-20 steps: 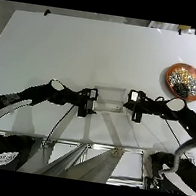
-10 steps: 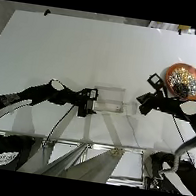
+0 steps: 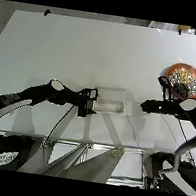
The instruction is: Fold the box and place the chain.
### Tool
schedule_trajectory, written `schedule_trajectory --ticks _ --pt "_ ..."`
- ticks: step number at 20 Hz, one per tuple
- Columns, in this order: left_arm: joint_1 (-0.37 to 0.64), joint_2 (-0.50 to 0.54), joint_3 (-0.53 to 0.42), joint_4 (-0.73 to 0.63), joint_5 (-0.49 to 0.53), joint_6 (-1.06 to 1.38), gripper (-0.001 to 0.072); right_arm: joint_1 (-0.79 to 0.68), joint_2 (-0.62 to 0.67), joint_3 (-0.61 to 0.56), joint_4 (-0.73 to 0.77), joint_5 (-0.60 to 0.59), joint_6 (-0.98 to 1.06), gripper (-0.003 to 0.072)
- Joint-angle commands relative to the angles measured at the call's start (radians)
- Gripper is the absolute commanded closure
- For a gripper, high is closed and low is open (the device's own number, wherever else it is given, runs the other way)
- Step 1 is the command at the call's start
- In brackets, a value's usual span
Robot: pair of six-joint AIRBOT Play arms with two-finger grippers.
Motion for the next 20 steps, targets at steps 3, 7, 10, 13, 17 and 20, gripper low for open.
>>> schedule_trajectory --ticks 3,7,10,13,17,20 --pt "0.000 -0.001 0.000 0.000 0.000 0.000 0.0560 0.024 -0.079 0.000 0.106 0.053 0.000 0.0678" --pt "0.000 -0.001 0.000 0.000 0.000 0.000 0.0560 0.055 -0.124 0.000 0.122 0.063 -0.002 0.0678" --pt "0.000 -0.001 0.000 0.000 0.000 0.000 0.0560 0.058 -0.120 0.000 0.197 0.102 -0.054 0.0678" --pt "0.000 -0.001 0.000 0.000 0.000 0.000 0.0560 0.058 -0.071 0.000 0.208 0.115 -0.053 0.0677" --pt "0.000 -0.001 0.000 0.000 0.000 0.000 0.0560 0.058 -0.030 0.000 0.254 0.166 -0.053 0.0599" --pt "0.000 -0.001 0.000 0.000 0.000 0.000 0.0560 0.073 -0.028 0.000 0.323 0.193 -0.072 0.0561"
